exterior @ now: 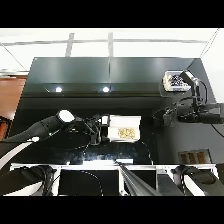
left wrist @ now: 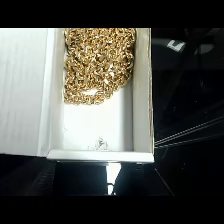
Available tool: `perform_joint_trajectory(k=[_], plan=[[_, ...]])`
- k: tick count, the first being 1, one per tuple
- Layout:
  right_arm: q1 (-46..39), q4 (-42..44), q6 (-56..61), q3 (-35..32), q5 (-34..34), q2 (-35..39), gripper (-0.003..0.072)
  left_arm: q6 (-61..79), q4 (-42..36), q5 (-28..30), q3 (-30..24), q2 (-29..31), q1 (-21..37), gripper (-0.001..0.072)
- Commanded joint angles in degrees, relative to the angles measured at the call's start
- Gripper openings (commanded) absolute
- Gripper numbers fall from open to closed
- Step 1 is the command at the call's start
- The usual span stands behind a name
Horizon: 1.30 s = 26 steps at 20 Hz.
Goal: Fold the box and place the chain.
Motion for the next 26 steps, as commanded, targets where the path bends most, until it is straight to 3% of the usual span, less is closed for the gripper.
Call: perform_joint_trajectory(k=[1, 2, 3, 4, 8, 11, 13, 15, 18, 26], plan=[[0.57, -0.17, 2.19, -0.44, -3.15, -0.28, 0.0386, -0.04, 0.44, 0.17, -0.04, -0.11, -0.15, 0.0367], [1.49, -0.13, 4.17, -0.44, -5.51, -1.05, 0.0393, -0.04, 0.44, 0.31, -0.04, -0.09, -0.15, 0.0367], [2.67, 0.22, 5.29, -0.42, -8.11, -2.16, 0.0542, -0.02, 0.44, 0.44, -0.04, -0.04, -0.15, 0.0367], [4.24, 0.7, 5.4, -0.33, -10.45, -3.85, 0.0609, -0.04, 0.46, 0.9, -0.04, 0.07, -0.15, 0.0367], [9.75, 2.56, 4.92, 1.6, -18.12, -14.99, 0.0613, -0.04, 0.46, 1.46, 0.52, 0.17, -0.15, 0.0368], [10.69, 2.62, -1.81, 1.88, -21.97, -20.74, 0.0613, -0.04, 0.42, 1.73, 1.27, 0.17, -0.15, 0.0367], [10.69, 2.62, -9.01, 1.97, -17.66, -21.38, 0.0612, -0.04, 0.44, 2.58, 1.25, 0.11, -0.2, 0.0367], [10.67, 2.51, -20.2, 3.1, -8.15, -21.07, 0.0612, -0.04, 0.44, 2.64, 1.25, 0.04, -0.2, 0.0367], [10.67, 2.47, -27.54, 5.31, 1.68, -20.46, 0.0612, -0.07, 0.46, 2.64, 1.25, 0.04, -0.2, 0.0367], [14.47, 2.1, -39.47, 2.91, -0.42, -20.33, 0.0612, -0.09, 0.44, 2.51, 1.25, 0.04, -0.2, 0.0368]])
